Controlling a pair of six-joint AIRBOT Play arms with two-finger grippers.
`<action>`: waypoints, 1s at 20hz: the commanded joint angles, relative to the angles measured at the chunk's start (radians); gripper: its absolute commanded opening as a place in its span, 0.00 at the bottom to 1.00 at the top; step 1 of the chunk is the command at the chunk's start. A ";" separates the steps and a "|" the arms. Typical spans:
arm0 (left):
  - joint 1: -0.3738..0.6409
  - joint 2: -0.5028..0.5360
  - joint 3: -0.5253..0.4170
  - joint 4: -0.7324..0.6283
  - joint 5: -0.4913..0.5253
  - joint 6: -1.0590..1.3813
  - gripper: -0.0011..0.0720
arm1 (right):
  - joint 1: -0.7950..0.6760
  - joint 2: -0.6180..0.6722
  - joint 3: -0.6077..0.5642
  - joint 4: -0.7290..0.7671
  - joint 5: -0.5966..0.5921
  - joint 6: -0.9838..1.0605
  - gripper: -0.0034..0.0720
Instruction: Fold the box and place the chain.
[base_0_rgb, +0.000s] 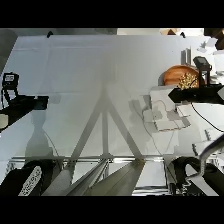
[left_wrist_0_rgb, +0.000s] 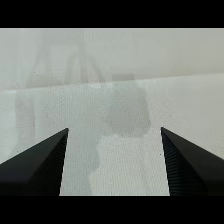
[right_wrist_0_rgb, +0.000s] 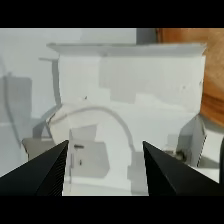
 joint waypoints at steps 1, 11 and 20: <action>0.000 0.000 0.001 0.000 0.000 0.000 0.89 | 0.000 0.000 0.001 -0.086 0.150 -0.031 0.72; 0.000 0.000 0.001 0.000 0.000 0.000 0.89 | 0.000 0.000 0.001 -0.257 0.261 -0.057 0.98; 0.000 0.000 0.001 0.000 0.000 0.000 0.89 | 0.026 -0.003 0.001 -0.303 0.305 0.007 0.96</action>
